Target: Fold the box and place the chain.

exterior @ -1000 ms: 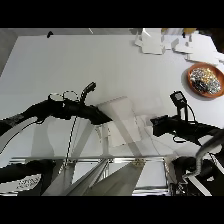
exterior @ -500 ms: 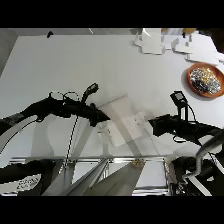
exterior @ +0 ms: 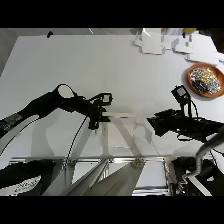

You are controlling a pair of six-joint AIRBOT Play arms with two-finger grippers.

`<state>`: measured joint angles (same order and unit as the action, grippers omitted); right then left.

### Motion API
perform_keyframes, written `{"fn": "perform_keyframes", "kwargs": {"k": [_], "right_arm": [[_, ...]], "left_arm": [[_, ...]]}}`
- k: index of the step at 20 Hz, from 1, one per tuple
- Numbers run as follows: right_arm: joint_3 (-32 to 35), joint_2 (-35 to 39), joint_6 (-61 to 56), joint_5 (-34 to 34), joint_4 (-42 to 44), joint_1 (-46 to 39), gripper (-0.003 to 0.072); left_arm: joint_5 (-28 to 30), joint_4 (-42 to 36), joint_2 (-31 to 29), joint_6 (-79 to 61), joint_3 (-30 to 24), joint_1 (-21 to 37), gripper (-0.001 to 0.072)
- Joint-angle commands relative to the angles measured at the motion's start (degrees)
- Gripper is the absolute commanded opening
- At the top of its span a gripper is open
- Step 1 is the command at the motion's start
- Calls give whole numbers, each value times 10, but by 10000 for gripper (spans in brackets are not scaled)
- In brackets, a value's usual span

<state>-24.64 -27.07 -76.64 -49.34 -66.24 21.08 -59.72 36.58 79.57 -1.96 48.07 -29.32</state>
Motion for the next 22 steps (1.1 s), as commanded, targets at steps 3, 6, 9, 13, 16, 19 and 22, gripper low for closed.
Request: {"fn": "perform_keyframes", "kwargs": {"k": [3, 6, 9, 13, 16, 19, 22], "right_arm": [[-5, 0, 9, -29, -2, 0, 439], [-5, 0, 9, -29, -9, 0, 439], [-5, 0, 9, -29, -12, 0, 439], [-5, 0, 9, -29, -15, 0, 438], [-5, 0, 22, -29, -15, 0, 438], [-5, 0, 22, -30, -15, 0, 438], [-5, 0, 22, -30, -15, 0, 438]], "left_arm": [[43, 15, 23, -17, 4, -11, 3], [52, 16, 29, -17, 3, -11, 3], [75, 16, 29, -17, 3, -11, 3], [82, -14, 29, -17, 3, -11, 3], [92, -26, 37, -17, 3, -11, 3], [91, -26, 57, -17, 3, -11, 3], [93, -24, 63, -17, 3, -11, 3]]}}
